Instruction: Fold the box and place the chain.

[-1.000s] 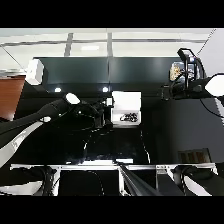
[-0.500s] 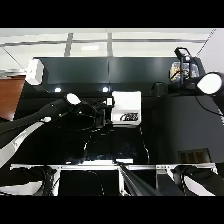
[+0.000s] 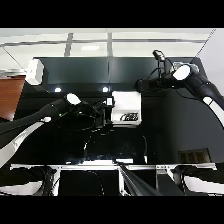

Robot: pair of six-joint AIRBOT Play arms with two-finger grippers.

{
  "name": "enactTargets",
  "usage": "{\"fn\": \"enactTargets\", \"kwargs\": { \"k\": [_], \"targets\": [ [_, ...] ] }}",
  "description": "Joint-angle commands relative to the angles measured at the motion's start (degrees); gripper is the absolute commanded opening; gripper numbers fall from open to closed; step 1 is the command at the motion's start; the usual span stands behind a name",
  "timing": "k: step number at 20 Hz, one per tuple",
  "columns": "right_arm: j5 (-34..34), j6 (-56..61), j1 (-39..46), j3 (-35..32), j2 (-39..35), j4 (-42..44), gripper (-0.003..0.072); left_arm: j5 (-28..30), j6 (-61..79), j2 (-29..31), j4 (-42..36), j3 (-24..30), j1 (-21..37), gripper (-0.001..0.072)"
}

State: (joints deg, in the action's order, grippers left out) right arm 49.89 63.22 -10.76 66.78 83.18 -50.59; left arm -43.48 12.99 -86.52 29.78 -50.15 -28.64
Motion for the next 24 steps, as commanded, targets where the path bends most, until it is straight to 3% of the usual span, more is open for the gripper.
{"fn": "enactTargets", "kwargs": {
  "k": [1, 3, 6, 11, 23, 24],
  "targets": [
    [15.72, -22.73, -0.04, 3.67, 1.33, 3.17, 0.0685, -0.04, 0.04, -0.04, 0.02, -0.04, -0.04, 0.0328],
    [25.00, -29.35, -0.07, 5.11, 0.59, 3.17, 0.0685, -0.02, 0.04, -0.04, 0.02, -0.04, -0.04, 0.0328],
    [34.99, -29.16, -0.31, 5.11, -0.44, 3.08, 0.0685, -0.04, 0.04, -0.04, 0.02, -0.04, -0.04, 0.0328],
    [28.55, -35.26, -4.46, 0.39, -0.39, 0.33, 0.0685, -0.04, 0.04, -0.04, 0.02, -0.04, -0.04, 0.0328],
    [24.39, -41.46, -6.29, 0.15, -0.39, -1.57, 0.0682, -0.04, 0.04, -0.04, 0.02, -0.04, -0.04, 0.0329],
    [24.46, -41.48, -6.32, 0.15, -0.39, -2.01, 0.0612, -0.04, 0.04, -0.04, 0.02, -0.04, -0.04, 0.0329]
  ]
}}
